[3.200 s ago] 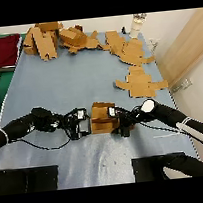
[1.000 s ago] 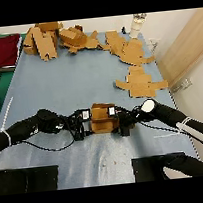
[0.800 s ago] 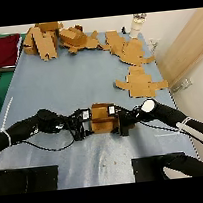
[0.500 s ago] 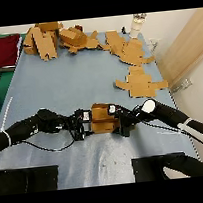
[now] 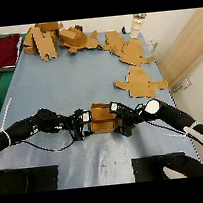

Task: Fold the box.

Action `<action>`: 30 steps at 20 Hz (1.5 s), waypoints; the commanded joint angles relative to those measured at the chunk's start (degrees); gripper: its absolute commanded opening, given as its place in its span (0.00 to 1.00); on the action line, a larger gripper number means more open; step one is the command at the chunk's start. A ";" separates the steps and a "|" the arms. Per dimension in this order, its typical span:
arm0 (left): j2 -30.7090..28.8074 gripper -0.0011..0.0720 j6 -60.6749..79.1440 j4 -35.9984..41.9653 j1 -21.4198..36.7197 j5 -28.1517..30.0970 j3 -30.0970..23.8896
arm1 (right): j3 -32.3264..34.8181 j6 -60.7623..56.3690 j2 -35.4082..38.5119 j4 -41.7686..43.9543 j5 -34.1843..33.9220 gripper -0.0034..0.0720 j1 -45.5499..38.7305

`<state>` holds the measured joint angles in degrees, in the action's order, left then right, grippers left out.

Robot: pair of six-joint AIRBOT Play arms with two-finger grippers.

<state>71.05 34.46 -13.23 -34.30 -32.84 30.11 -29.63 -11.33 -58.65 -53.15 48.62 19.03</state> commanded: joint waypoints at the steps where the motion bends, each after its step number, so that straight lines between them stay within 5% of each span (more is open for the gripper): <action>1: 0.02 0.65 0.00 -0.11 0.00 -0.61 -0.04 | -0.11 -2.38 0.79 -1.60 -0.02 0.85 -0.02; 9: 0.04 0.65 0.00 -0.11 0.00 -0.61 0.79 | -0.42 -5.75 3.10 -6.56 0.68 0.85 -0.02; 15: 0.04 0.65 -3.13 -0.15 0.02 -0.59 1.25 | -3.23 -16.96 7.98 -18.10 6.14 0.85 -0.02; 20: 0.04 0.65 -4.09 -2.54 0.02 -0.59 1.25 | -4.26 -26.82 13.60 -19.28 14.36 0.84 -0.02; 21: 0.04 0.65 -4.09 -2.54 0.02 -0.59 1.25 | -4.37 -30.56 14.86 -18.78 14.21 0.81 -0.02; 22: 0.04 0.65 -4.07 -2.54 0.02 -0.61 1.25 | -4.46 -36.30 16.06 -17.42 13.49 0.64 -0.02; 23: 0.04 0.65 -4.07 -2.54 0.02 -0.61 1.25 | -4.46 -44.06 16.94 -15.37 12.39 0.20 -0.02; 24: 0.04 0.65 -4.09 -2.51 0.02 -0.61 1.25 | -4.46 -53.13 17.18 -13.14 10.47 0.05 -0.02; 26: 0.04 0.65 -4.09 -2.51 0.02 -0.61 1.25 | -4.46 -60.13 16.15 -4.81 6.95 0.05 -0.02; 30: 0.04 0.65 -4.07 -2.51 0.02 -0.61 1.25 | -4.72 -49.92 9.14 18.16 0.98 0.05 -0.02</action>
<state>71.11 30.41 -15.62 -34.30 -33.45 31.31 -34.11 -62.74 -45.87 -51.42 54.26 18.96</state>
